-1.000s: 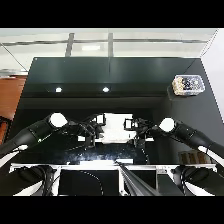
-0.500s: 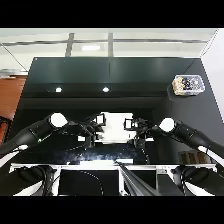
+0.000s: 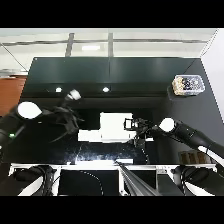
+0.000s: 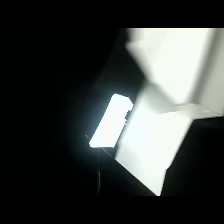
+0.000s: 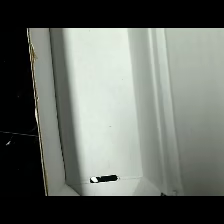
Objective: Fold the box and place the chain.
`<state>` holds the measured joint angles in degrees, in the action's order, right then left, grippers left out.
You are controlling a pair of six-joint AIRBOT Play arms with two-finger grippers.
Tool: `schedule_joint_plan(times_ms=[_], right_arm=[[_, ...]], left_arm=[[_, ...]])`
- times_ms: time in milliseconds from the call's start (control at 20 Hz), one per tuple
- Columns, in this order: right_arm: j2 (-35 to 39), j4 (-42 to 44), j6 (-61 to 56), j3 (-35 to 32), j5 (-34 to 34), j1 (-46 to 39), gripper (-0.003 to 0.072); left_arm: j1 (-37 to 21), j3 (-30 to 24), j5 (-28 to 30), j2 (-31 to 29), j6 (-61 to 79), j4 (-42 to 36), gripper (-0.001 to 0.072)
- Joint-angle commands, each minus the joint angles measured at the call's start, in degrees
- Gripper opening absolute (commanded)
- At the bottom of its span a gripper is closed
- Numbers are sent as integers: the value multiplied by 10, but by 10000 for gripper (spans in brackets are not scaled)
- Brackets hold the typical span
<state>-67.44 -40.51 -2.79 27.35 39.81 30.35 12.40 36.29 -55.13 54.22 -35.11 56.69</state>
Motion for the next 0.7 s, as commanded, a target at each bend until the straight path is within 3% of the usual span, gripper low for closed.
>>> schedule_joint_plan(times_ms=[0, 150, 250, 350, 500, 650], right_arm=[[0, 0, 0, 0, 0, 0, 130], [0, 16, 0, 0, 0, 0, 129], [0, 21, 0, 0, 0, 0, 129], [0, 21, 0, 0, 0, 0, 129], [0, 19, 0, 0, 0, 0, 130], [0, 19, 0, 0, 0, 0, 130]], left_arm=[[-155, 4, -77, -30, -215, 40, 28], [-244, -46, -80, -17, -426, 23, 29], [-264, -91, -118, 16, -423, -40, 32], [-262, -126, -135, 61, -398, -81, 31], [-256, -151, -108, 116, -361, -120, 28], [-217, -151, -64, 131, -341, -173, 28]])
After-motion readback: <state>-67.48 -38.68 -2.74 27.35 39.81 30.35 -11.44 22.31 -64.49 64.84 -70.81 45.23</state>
